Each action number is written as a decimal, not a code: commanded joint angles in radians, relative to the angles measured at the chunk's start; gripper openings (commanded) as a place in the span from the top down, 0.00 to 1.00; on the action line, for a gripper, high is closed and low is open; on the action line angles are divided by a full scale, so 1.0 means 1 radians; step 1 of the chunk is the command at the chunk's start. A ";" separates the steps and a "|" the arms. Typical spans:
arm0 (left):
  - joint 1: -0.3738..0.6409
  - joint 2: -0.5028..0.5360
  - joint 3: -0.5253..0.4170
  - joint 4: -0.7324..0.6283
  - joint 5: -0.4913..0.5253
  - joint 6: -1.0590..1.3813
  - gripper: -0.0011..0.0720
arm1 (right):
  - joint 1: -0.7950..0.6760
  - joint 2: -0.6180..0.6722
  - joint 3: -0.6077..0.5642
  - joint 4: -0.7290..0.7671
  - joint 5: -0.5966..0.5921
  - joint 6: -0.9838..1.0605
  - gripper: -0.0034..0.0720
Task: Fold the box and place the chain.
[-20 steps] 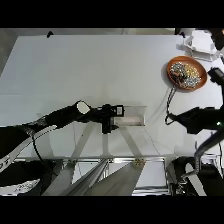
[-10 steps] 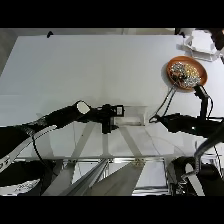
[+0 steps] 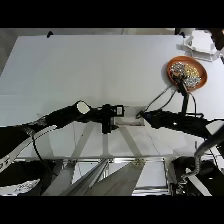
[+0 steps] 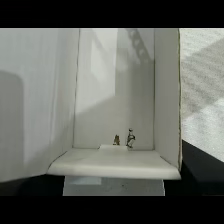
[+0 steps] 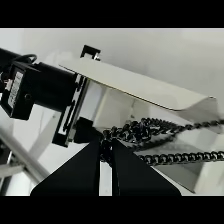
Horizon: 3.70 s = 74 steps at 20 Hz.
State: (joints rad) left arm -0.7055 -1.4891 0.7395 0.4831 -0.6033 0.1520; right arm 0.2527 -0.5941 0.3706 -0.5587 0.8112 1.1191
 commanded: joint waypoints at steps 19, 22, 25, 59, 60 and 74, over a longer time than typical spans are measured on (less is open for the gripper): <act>0.000 0.001 0.000 0.000 0.000 0.000 0.71 | 0.336 -0.405 0.129 -0.156 -0.232 0.007 0.93; 0.000 0.001 0.000 0.000 0.000 0.000 0.71 | 0.350 -0.432 0.129 -0.157 -0.247 0.006 0.93; 0.000 0.001 0.000 0.000 0.000 0.000 0.71 | 0.368 -0.433 0.129 -0.160 -0.253 0.006 0.90; 0.000 0.001 0.000 0.000 0.000 0.000 0.71 | -0.480 -0.521 0.262 -0.698 -0.231 0.287 0.66; 0.000 0.001 0.000 0.000 0.000 0.000 0.71 | -0.496 -0.550 0.275 -0.697 -0.258 0.310 0.66; 0.000 0.000 0.000 0.000 0.000 0.000 0.71 | -0.445 -0.745 0.348 -0.557 -0.426 0.320 0.66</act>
State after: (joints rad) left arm -0.7055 -1.4891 0.7395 0.4831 -0.6033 0.1520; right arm -0.2123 -1.3170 0.7166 -1.1324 0.4168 1.4490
